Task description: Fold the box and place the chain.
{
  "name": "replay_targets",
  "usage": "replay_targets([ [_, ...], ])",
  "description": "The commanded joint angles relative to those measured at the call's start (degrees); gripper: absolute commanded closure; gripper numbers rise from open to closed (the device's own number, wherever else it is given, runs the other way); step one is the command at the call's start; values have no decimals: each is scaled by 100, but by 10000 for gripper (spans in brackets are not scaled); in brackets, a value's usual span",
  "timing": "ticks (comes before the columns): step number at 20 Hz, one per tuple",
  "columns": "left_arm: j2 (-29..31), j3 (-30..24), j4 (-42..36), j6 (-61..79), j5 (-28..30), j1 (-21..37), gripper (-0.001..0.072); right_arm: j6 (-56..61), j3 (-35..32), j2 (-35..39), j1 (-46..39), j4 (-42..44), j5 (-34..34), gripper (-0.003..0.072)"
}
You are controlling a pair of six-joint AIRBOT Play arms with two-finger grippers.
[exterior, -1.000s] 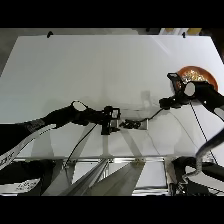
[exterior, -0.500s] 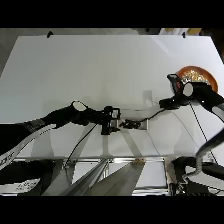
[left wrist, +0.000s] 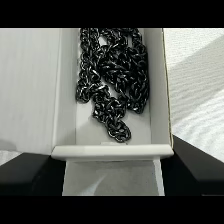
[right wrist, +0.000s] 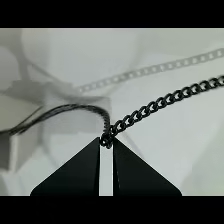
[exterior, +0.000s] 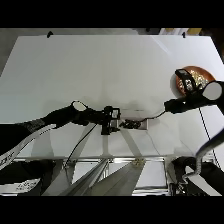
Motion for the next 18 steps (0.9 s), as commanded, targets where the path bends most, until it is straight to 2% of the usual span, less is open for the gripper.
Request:
replay_targets([
  [1, 0, 2, 2, 0, 2, 2, 320, -258, 4, 782, 306, 909, 505, 672],
  [6, 0, 2, 2, 0, 0, 2, 320, -254, 4, 1067, 1335, 1895, 452, 673],
  [11, 0, 2, 2, 0, 2, 2, 320, -181, 4, 1060, 2424, 1952, -428, 672],
  [14, 0, 2, 2, 0, 2, 2, 320, -52, 4, 953, 2675, 1945, -957, 672],
  [18, 0, 2, 2, 0, 2, 2, 320, -55, 4, 431, 2680, 1832, -1021, 670],
])
